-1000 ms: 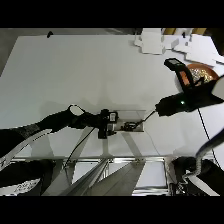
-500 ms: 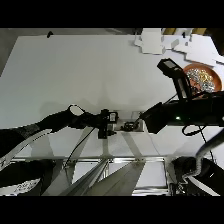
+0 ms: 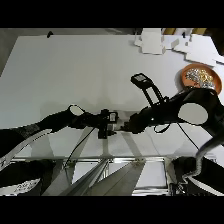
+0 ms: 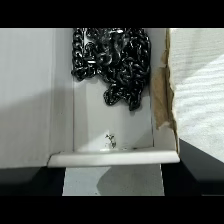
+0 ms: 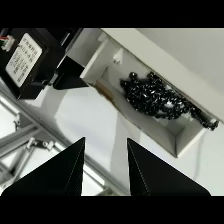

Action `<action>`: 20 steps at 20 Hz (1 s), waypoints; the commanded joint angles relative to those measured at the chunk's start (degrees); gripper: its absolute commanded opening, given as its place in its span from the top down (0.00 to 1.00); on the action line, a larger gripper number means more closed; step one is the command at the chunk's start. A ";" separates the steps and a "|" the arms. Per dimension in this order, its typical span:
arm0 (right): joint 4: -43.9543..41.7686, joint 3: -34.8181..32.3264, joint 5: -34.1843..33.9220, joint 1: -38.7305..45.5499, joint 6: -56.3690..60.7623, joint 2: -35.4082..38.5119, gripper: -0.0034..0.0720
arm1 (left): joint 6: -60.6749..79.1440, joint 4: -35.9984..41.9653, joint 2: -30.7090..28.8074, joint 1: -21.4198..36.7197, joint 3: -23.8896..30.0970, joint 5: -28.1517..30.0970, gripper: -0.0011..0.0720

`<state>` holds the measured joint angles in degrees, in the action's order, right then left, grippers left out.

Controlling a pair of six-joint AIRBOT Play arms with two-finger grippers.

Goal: Fold the box and place the chain.

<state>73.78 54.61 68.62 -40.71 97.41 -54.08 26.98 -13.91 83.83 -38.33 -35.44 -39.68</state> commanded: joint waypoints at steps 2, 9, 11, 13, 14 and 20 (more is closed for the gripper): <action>4.94 3.21 -0.68 5.22 -1.90 -1.18 0.57 | 0.02 0.00 -0.04 0.02 0.00 0.02 0.52; 18.95 4.28 -0.33 28.48 -1.88 -8.24 0.79 | 0.02 0.00 -0.04 0.02 0.02 0.00 0.52; 18.97 3.87 -0.72 31.50 -1.88 -12.92 0.80 | 0.02 0.00 -0.04 0.02 0.00 0.00 0.52; 18.95 2.67 -1.97 33.14 -1.90 -17.38 0.79 | 0.02 0.00 -0.04 0.02 0.02 0.00 0.52; 18.97 2.25 -2.25 33.57 -1.90 -19.63 0.77 | 0.02 0.00 -0.04 0.02 0.00 0.00 0.52; 18.29 1.81 -5.20 33.64 -1.92 -28.17 0.58 | 0.02 0.00 -0.04 0.02 0.00 0.00 0.52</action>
